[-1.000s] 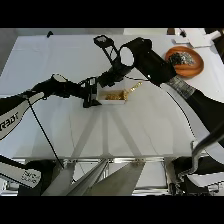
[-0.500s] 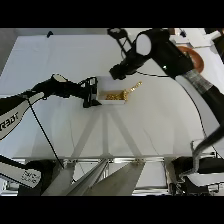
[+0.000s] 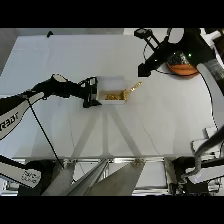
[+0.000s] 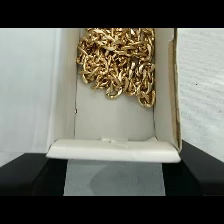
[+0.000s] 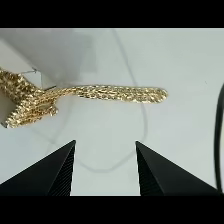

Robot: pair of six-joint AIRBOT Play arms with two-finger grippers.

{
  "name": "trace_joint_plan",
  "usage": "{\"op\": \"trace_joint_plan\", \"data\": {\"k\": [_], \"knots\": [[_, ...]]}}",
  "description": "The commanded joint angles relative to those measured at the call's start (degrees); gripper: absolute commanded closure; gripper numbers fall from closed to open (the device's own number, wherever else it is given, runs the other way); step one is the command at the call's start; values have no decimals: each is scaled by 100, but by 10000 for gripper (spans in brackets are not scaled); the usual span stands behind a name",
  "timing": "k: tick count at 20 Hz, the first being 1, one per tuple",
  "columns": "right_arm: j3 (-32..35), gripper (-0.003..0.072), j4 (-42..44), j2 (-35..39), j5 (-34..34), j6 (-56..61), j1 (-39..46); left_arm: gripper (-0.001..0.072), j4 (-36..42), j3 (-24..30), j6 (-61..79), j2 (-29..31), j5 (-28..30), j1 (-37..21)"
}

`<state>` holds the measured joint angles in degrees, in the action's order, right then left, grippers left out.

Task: Fold the box and place the chain.

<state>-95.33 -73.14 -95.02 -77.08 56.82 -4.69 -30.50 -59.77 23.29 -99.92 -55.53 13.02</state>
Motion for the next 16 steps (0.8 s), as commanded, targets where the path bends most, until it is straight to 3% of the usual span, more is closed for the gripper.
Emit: {"op": "trace_joint_plan", "data": {"k": [1, 6, 11, 16], "knots": [[63, 273, 887, -376, -70, -2015, 188, 314, -2, -2, 2, 0, 2, -7], [66, 280, 894, -870, -68, -3364, 74, 314, -2, -2, 0, 0, 2, -7], [92, 280, 903, -1211, 68, -3971, -33, 314, -2, -2, 0, 0, 2, -7], [647, 280, 914, -1272, 780, -4245, -188, 314, -2, -2, 0, 0, 2, -7]]}}
